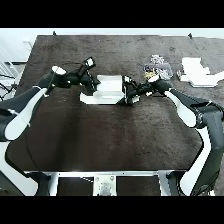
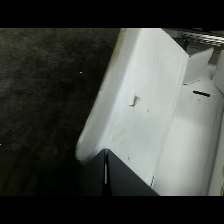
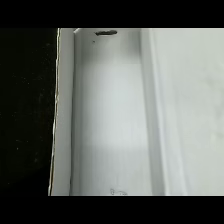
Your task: Fold the box and place the chain.
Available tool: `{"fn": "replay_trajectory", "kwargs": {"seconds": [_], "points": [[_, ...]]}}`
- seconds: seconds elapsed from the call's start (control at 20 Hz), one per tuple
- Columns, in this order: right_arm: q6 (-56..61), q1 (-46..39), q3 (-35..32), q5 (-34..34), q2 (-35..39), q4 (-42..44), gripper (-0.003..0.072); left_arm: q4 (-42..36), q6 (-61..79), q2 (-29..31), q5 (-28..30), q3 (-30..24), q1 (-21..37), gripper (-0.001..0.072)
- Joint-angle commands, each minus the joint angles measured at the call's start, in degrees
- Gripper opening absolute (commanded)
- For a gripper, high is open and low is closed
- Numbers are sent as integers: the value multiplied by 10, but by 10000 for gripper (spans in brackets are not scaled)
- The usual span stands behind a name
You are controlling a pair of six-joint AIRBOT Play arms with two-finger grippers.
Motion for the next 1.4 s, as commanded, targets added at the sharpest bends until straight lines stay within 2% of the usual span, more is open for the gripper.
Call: {"fn": "replay_trajectory", "kwargs": {"seconds": [0.0, 0.05, 0.1, 0.3, 0.6, 0.75, 1.0, 1.35], "points": [[0, 0, 0, 0, 0, 0, 523, 57, -8, 41, -70, 2, 14, 94], [0, 0, 0, 0, 0, 0, 522, 84, -16, 45, -103, 2, 15, 441], [0, 0, 0, 0, 0, 0, 522, 112, -36, 45, -134, 4, 15, 615], [0, 0, 0, 0, 0, 0, 522, 219, -76, 39, -153, 3, 14, 610], [0, 0, 0, 0, 0, 0, 522, 283, -75, 13, -141, 3, -24, 610], [0, 0, 0, 0, 0, 0, 523, 269, -75, -2, -109, 4, -32, 609], [0, 0, 0, 0, 0, 0, 522, 268, -75, -12, -96, 5, -34, 609], [0, 0, 0, 0, 0, 0, 523, 255, -101, -8, -198, 79, -2, 609]]}}
